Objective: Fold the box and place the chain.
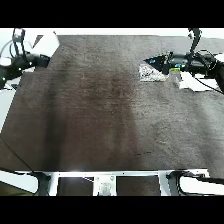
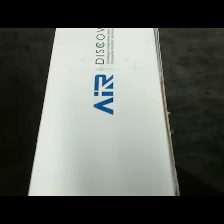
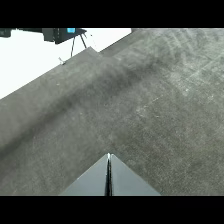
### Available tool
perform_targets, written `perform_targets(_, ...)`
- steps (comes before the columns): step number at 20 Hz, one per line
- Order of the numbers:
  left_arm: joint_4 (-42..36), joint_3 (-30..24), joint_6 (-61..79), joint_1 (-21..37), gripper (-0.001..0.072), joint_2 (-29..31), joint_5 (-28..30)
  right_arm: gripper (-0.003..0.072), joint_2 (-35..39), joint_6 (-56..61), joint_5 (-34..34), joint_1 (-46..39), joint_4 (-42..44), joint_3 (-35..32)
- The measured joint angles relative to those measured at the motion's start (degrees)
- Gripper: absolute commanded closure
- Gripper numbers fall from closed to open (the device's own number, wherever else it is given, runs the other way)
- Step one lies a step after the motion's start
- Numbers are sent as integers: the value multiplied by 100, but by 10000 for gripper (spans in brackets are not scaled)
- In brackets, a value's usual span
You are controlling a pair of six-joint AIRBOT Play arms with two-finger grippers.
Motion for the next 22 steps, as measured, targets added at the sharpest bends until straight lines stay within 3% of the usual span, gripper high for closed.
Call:
perform_targets(3,-9,-205,-85,70,692,-149,702,675,-26,4,-92,92,37,0)
perform_targets(10,-13,-315,-337,107,692,-671,1458,674,-107,4,-428,389,55,0)
perform_targets(14,-9,-149,-221,107,692,-944,1563,674,-122,2,-566,446,59,0)
perform_targets(22,79,584,-470,293,691,-1486,1191,674,-129,61,-614,487,151,0)
